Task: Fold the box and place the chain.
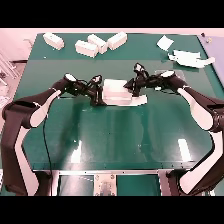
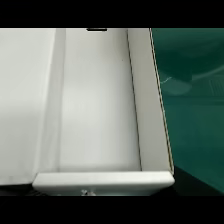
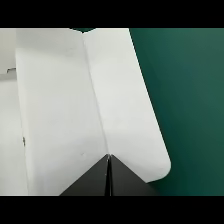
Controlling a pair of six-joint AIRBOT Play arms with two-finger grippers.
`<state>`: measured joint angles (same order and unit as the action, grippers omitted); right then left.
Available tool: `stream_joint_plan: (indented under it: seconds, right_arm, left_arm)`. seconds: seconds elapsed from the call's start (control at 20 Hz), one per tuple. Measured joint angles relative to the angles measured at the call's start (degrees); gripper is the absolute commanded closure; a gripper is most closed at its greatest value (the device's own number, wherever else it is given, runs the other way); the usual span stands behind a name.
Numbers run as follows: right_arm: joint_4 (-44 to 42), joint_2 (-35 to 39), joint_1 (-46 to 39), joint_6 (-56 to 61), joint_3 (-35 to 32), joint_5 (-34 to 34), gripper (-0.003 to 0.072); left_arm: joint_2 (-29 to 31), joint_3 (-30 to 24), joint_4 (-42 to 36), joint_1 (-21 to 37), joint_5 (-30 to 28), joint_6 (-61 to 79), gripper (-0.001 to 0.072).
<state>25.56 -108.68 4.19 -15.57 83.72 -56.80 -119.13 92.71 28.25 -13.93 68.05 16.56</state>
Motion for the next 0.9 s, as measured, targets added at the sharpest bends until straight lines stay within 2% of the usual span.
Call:
stream_joint_plan:
  seconds: [0.2,0.35,0.6,0.65,0.75,0.9]
  right_arm:
    - [1.6,4.2,-1.2,3.4,0.8,-0.5,0.0686]
    - [6.7,8.6,-2.4,9.1,0.6,-0.7,0.0687]
    - [13.6,16.4,-3.1,14.1,-4.4,-0.7,0.0684]
    - [14.1,17.7,-3.3,14.6,-5.9,-0.4,0.0648]
    - [15.2,19.7,-3.5,15.0,-9.1,-0.1,0.0081]
    - [16.9,20.9,-3.8,14.9,-13.3,0.0,0.0063]
  left_arm:
    - [0.0,0.0,0.0,0.0,-0.2,0.0,0.03]
    - [0.0,0.0,0.0,0.0,-0.2,0.0,0.03]
    - [0.0,0.0,0.0,0.0,-0.1,0.0,0.0299]
    - [0.0,0.0,0.0,0.0,0.0,0.0,0.0299]
    - [0.0,0.0,0.0,0.0,0.0,0.0,0.0299]
    - [0.0,0.0,0.0,0.0,0.0,0.0,0.03]
